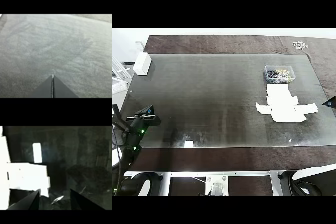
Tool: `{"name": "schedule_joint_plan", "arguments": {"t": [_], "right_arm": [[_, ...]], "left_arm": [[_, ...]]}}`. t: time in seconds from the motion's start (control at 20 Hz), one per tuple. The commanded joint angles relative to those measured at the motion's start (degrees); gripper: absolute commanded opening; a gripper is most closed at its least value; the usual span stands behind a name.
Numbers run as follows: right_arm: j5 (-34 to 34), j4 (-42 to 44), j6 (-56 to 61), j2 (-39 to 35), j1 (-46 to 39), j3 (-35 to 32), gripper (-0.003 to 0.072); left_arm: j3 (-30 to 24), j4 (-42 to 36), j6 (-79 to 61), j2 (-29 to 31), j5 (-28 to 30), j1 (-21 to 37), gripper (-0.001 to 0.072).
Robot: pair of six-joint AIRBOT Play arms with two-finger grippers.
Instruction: Fold the box and place the chain.
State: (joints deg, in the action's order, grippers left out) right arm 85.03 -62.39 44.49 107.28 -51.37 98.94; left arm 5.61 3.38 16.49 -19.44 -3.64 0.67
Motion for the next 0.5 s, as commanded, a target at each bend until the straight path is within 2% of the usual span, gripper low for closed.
{"name": "schedule_joint_plan", "arguments": {"t": [0.0,0.45], "right_arm": [[3.32,1.46,-1.44,3.63,-0.11,0.87,0.0468],[3.50,3.43,-2.95,4.85,3.37,1.01,0.0464]], "left_arm": [[0.07,0.00,-0.02,0.02,0.00,0.02,0.0023],[0.07,0.00,0.00,0.02,0.00,0.02,0.0022]]}}
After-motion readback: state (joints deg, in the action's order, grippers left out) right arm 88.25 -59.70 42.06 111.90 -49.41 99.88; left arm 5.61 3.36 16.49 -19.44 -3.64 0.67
